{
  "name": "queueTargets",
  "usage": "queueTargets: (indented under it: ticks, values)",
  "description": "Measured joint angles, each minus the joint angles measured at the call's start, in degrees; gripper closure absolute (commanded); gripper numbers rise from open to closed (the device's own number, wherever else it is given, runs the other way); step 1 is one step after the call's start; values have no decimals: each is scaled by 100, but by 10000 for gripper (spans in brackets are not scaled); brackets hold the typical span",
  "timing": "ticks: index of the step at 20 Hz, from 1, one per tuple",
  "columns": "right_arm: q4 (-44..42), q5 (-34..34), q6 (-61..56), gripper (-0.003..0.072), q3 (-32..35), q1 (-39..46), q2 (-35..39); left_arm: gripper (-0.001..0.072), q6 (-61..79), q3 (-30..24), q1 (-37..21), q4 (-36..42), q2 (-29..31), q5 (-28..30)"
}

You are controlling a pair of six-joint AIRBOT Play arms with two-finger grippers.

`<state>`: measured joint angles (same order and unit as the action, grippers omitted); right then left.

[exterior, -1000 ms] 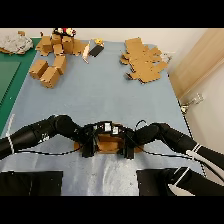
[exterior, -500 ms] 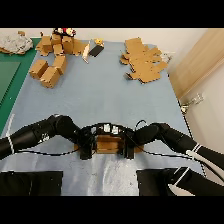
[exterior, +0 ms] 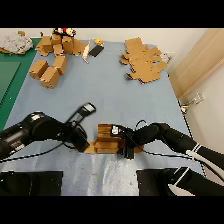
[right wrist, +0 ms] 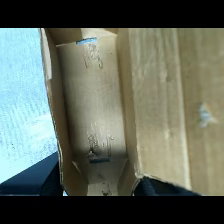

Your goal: Fold the box.

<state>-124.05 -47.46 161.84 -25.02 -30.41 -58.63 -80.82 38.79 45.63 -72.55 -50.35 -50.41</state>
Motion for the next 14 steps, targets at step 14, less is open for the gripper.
queueTargets:
  ticks: [14]
  values:
    - [0,0,2,234,0,0,0,699,-3261,-824,-1217,511,291,-492]
